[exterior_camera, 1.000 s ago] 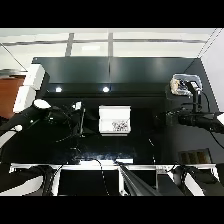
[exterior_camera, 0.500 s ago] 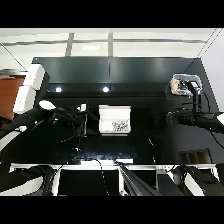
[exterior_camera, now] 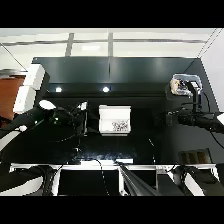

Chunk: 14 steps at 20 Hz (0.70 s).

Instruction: Fold the box and place the chain.

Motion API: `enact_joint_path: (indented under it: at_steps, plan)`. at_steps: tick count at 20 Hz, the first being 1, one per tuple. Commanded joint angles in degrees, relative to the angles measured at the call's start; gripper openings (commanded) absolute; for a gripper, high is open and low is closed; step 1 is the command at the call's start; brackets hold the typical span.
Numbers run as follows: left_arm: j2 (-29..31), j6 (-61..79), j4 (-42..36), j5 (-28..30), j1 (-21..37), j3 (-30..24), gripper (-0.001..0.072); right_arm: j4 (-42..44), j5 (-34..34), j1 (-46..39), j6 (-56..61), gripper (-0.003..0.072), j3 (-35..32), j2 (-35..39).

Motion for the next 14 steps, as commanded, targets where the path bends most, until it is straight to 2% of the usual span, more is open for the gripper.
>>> enact_joint_path:
  at_steps: [1,14]
  plan:
    - [-0.17,0.24,0.17,0.09,-0.13,0.31,0.0709,0.02,0.00,0.02,0.00,0.0702,0.07,0.02]
    - [-1.42,-0.44,2.80,-0.28,-1.64,1.84,0.0704,0.02,0.04,0.02,0.02,0.0702,0.07,0.02]
